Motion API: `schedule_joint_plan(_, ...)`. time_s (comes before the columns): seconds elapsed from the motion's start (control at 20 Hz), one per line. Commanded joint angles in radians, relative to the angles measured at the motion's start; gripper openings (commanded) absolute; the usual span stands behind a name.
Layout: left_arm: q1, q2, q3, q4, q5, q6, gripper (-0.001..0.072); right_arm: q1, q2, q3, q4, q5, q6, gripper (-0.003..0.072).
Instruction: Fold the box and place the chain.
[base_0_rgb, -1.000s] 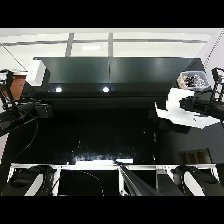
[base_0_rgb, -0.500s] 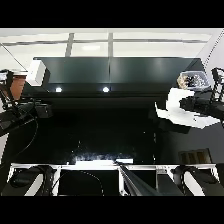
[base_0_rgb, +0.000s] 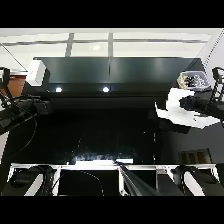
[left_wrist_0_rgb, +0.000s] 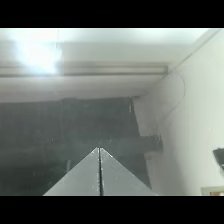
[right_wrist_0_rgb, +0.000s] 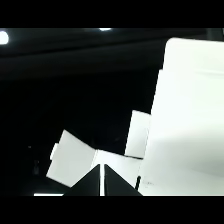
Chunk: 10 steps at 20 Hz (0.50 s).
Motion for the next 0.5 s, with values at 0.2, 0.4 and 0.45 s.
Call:
schedule_joint_plan(0.2, -0.005, -0.088, 0.0, -0.056, 0.014, -0.003, 0.0711, -0.078, -0.027, 0.017, -0.3, -0.122, 0.174, 0.0708)
schedule_joint_plan(0.4, -0.006, -0.136, 0.0, -0.057, -0.089, -0.004, 0.0711, -0.488, -0.201, 0.162, -0.512, -0.169, 0.368, 0.0708)
schedule_joint_plan(0.45, -0.006, -0.142, 0.0, -0.058, -0.087, -0.004, 0.0711, -0.592, -0.261, 0.205, -0.448, -0.158, 0.366, 0.0708)
